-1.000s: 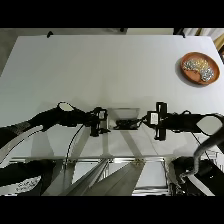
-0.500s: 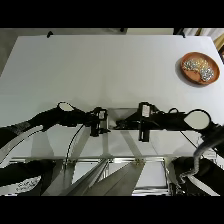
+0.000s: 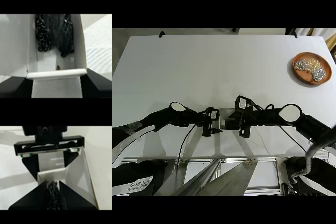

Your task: Fold the box and place the chain.

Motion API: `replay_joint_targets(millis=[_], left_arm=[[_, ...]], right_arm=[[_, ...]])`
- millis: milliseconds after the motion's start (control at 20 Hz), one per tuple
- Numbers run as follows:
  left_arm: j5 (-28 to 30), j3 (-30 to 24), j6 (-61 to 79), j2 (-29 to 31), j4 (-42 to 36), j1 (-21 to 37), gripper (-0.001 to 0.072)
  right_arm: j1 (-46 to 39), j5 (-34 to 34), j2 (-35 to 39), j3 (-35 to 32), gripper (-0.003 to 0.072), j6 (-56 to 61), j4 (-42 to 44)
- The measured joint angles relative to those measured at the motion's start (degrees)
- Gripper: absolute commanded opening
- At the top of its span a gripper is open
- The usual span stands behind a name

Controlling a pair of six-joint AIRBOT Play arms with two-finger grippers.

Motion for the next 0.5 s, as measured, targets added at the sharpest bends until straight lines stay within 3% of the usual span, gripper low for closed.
replay_joint_targets(millis=[250,300,350,500], left_arm=[[0.0,0.0,0.0,0.0,0.0,0.0,0.0212],[0.0,0.0,0.0,0.0,0.0,0.0,0.0212],[0.0,0.0,0.0,0.0,0.0,0.0,0.0212],[0.0,0.0,0.0,0.0,0.0,0.0,0.0212]], right_arm=[[-3.7,3.7,-0.3,7.3,0.0176,6.1,-5.3],[-4.9,5.0,-0.3,9.5,0.0124,7.4,-6.9],[-6.3,6.5,-0.4,12.0,0.0011,8.5,-8.5],[-11.0,9.0,-1.4,17.7,0.0017,10.5,-11.0]])
